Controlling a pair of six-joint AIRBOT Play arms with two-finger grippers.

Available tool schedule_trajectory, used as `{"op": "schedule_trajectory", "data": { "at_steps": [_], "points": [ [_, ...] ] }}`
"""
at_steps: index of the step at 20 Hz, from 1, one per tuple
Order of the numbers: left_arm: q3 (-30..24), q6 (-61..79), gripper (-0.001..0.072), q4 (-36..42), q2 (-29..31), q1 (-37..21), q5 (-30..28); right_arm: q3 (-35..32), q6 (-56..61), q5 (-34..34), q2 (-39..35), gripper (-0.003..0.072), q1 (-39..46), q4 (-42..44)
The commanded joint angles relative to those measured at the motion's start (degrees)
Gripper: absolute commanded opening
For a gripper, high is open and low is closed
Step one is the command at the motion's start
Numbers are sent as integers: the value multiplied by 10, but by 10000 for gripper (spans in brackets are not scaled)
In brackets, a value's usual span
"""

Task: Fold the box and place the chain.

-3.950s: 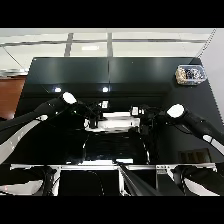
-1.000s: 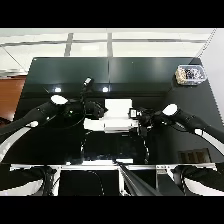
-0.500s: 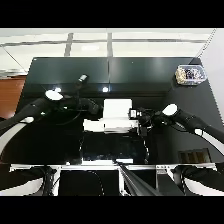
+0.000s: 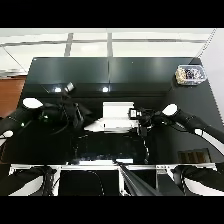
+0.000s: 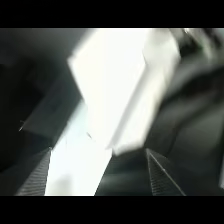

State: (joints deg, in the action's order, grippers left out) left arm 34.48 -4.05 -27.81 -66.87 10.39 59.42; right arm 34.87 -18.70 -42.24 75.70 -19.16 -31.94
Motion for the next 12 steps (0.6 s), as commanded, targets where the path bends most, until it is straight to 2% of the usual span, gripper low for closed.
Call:
{"op": "schedule_trajectory", "data": {
  "at_steps": [1, 3, 4, 8, 12],
  "points": [
    [-19, 172, 708, -92, 5, 52, -82, 0, 0, 0, 0, 128, 0, 0],
    [-17, 200, 708, -124, 1, 85, -170, 0, 0, 0, 0, 128, 0, 0],
    [-11, 204, 708, -129, -5, 95, -190, 0, 0, 0, 0, 128, 0, 0],
    [17, 209, 702, -88, -46, 107, -163, 0, 0, 0, 0, 128, 0, 0],
    [21, 212, 685, -78, -52, 138, -152, 0, 0, 0, 0, 128, 0, 0]
  ]
}}
